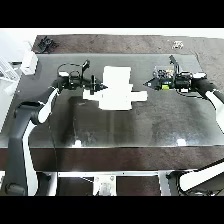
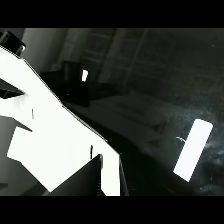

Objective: Fold the box and place the chain.

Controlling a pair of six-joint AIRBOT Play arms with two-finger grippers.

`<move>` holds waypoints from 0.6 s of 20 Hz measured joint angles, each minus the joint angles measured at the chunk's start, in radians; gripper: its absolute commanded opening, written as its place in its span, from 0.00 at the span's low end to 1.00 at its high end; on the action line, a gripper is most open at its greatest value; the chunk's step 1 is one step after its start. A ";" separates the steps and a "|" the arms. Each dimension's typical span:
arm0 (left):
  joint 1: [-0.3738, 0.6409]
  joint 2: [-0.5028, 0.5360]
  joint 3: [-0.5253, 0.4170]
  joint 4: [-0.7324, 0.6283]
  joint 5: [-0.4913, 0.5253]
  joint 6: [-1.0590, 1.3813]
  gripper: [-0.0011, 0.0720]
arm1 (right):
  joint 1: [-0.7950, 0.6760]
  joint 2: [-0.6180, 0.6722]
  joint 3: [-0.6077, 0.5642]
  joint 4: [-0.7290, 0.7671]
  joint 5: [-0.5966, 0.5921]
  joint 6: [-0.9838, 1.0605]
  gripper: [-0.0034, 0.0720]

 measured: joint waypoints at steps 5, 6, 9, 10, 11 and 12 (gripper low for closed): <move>-0.013 0.001 -0.005 0.035 0.041 0.066 0.04 | 0.003 -0.020 -0.018 0.001 -0.018 -0.029 0.25; -0.014 0.001 -0.008 0.038 0.046 0.082 0.04 | 0.003 -0.021 -0.021 0.001 -0.019 -0.034 0.25; -0.016 0.001 -0.025 0.041 0.053 0.145 0.04 | 0.003 -0.024 -0.027 0.002 -0.024 -0.048 0.25; -0.016 0.001 -0.029 0.040 0.055 0.160 0.04 | 0.004 -0.025 -0.027 0.002 -0.024 -0.053 0.25; -0.016 0.001 -0.032 0.040 0.056 0.170 0.04 | 0.005 -0.025 -0.028 0.003 -0.024 -0.057 0.25; -0.017 0.001 -0.035 0.040 0.057 0.177 0.04 | 0.006 -0.025 -0.029 0.003 -0.025 -0.059 0.25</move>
